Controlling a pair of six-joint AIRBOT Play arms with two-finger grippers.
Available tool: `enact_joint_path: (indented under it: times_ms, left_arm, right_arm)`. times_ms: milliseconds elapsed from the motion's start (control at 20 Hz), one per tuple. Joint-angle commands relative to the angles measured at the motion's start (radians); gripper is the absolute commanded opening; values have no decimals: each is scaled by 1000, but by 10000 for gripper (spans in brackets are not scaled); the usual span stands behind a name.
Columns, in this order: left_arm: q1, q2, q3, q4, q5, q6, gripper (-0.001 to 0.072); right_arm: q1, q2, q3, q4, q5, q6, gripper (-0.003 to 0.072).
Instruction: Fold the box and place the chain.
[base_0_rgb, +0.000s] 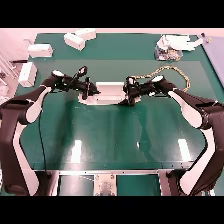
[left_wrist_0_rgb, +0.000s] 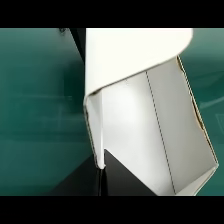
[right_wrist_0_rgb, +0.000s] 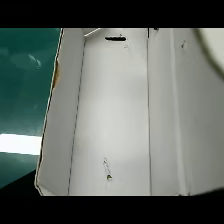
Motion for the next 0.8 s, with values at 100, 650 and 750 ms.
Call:
enact_joint_path:
  times_ms: [100, 650, 750]
  left_arm:
    - [0, 1, 0, 1, 0, 0, 18]
    - [0, 1, 0, 1, 0, 0, 17]
    - [0, 1, 0, 1, 1, 0, 18]
  right_arm:
    - [1, -1, 2, -35, 18, 2, 633]
    - [1, -9, 3, -44, 18, -2, 591]
    - [1, -9, 3, -44, 18, -2, 591]
